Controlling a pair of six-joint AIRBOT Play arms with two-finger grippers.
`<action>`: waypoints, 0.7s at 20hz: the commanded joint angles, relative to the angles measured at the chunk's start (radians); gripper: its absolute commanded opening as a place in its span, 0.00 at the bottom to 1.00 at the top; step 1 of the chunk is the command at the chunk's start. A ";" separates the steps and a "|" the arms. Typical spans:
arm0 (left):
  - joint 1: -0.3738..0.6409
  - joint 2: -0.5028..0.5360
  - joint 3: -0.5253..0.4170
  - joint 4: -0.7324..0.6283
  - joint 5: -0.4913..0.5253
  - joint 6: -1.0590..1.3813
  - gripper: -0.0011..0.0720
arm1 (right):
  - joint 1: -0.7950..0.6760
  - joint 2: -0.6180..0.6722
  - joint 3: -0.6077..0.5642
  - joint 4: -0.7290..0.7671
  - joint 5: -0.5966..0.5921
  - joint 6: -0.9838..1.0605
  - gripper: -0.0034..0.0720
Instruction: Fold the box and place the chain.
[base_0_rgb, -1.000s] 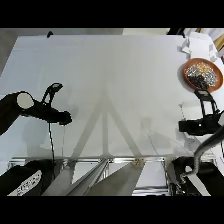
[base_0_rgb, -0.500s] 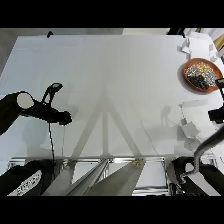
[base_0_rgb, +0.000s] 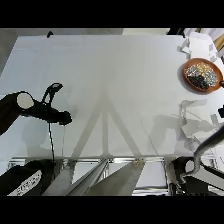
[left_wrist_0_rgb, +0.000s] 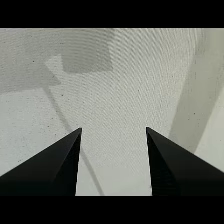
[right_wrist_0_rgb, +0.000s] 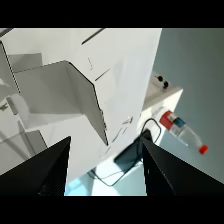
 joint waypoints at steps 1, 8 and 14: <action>0.000 0.000 0.000 0.000 0.000 0.000 0.63 | -0.060 -0.034 0.010 0.053 -0.106 -0.097 0.67; 0.000 0.000 0.000 0.000 0.000 0.000 0.63 | -0.115 -0.143 0.010 0.050 -0.045 -0.082 0.64; 0.000 0.000 0.000 0.000 0.000 0.000 0.63 | -0.169 -0.167 0.010 0.069 -0.029 -0.068 0.13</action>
